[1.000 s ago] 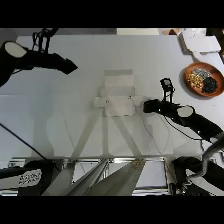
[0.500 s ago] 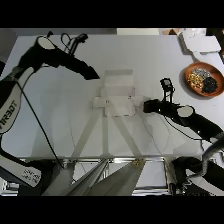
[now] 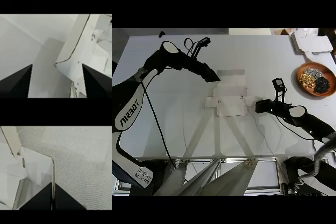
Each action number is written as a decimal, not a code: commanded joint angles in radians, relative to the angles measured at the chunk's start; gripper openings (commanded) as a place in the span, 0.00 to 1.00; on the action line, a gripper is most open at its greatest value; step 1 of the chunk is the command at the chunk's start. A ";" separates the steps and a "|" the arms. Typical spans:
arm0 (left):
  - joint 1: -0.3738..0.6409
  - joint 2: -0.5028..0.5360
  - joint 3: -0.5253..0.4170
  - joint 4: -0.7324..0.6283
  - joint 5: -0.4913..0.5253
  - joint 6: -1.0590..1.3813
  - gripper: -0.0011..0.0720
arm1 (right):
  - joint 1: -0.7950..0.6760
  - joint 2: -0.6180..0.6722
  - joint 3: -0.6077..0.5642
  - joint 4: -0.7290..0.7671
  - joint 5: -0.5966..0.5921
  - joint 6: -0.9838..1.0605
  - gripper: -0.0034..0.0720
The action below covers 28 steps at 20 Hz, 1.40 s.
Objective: Fold the box and place the chain.
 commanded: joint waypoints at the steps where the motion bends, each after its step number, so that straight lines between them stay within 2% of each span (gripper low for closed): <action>1: -0.014 -0.003 0.001 -0.006 -0.006 0.013 0.97 | 0.001 0.000 0.000 0.000 0.000 0.000 0.06; 6: -0.046 -0.022 0.001 0.003 -0.076 0.014 0.97 | 0.001 0.000 0.000 0.000 0.000 0.000 0.06; 11: -0.070 -0.030 0.001 0.052 -0.048 0.107 0.96 | 0.001 0.000 0.000 0.000 0.000 0.000 0.06; 13: -0.070 -0.030 0.001 0.051 -0.039 0.159 0.87 | 0.001 0.000 0.000 0.000 0.000 0.000 0.06; 27: -0.082 -0.071 -0.006 0.020 -0.038 0.208 0.87 | 0.001 0.000 0.000 0.000 0.000 0.000 0.06; 28: -0.084 -0.073 -0.006 0.018 -0.038 0.208 0.77 | 0.001 0.000 0.000 0.000 0.000 0.000 0.06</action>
